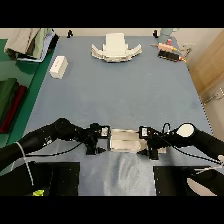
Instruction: Fold the box.
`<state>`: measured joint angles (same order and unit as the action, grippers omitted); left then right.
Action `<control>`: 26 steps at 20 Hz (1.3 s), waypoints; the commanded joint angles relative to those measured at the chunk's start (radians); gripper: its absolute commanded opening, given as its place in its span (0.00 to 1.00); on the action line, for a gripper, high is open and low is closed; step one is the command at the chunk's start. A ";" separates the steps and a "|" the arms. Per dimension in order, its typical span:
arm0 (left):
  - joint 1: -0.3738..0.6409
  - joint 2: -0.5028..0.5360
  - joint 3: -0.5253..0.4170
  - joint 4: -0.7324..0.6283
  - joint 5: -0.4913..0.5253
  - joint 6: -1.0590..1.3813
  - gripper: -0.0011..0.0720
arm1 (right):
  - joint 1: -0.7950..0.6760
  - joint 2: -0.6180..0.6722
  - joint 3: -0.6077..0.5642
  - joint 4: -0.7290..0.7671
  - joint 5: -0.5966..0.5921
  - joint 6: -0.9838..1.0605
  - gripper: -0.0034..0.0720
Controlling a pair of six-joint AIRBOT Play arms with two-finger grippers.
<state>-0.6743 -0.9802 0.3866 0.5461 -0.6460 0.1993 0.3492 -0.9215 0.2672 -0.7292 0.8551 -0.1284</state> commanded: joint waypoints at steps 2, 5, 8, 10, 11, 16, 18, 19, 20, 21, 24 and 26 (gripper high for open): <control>-0.037 -0.086 0.015 -0.101 0.026 0.100 0.96 | 0.000 0.000 0.001 0.000 0.000 0.000 0.77; -0.062 -0.117 0.020 -0.134 0.030 0.102 0.96 | 0.000 0.000 0.001 0.000 0.000 0.000 0.77; -0.062 -0.141 0.033 -0.169 0.030 0.100 0.96 | 0.000 0.000 0.001 0.000 0.000 0.000 0.77; -0.062 -0.154 0.047 -0.191 0.035 0.100 0.96 | 0.000 0.000 0.001 0.000 0.000 0.000 0.77; -0.062 -0.160 0.051 -0.193 0.034 0.098 0.96 | 0.000 0.000 0.001 0.000 0.000 0.000 0.77; -0.078 -0.161 0.053 -0.195 0.035 0.077 0.96 | 0.000 0.000 0.001 0.000 0.000 0.000 0.77; -0.089 -0.161 0.053 -0.191 0.036 0.068 0.96 | 0.000 0.000 0.001 0.000 0.000 0.000 0.77; -0.091 -0.161 0.053 -0.186 0.037 0.056 0.96 | 0.000 0.000 0.001 0.000 0.000 0.000 0.77; -0.091 -0.161 0.053 -0.177 0.037 0.036 0.96 | 0.000 0.000 0.001 0.000 0.000 0.000 0.77; -0.091 -0.161 0.053 -0.164 0.038 0.017 0.96 | 0.000 0.000 0.001 0.000 0.000 0.000 0.77; -0.091 -0.161 0.053 -0.151 0.053 -0.022 0.96 | 0.000 0.000 0.001 0.000 0.000 0.000 0.77; -0.093 -0.161 0.053 -0.137 0.063 -0.053 0.96 | 0.000 0.000 0.001 0.000 0.000 0.000 0.77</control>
<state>-0.7650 -1.1404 0.4393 0.3889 -0.5968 0.1928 0.3492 -0.9215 0.2672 -0.7292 0.8551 -0.1287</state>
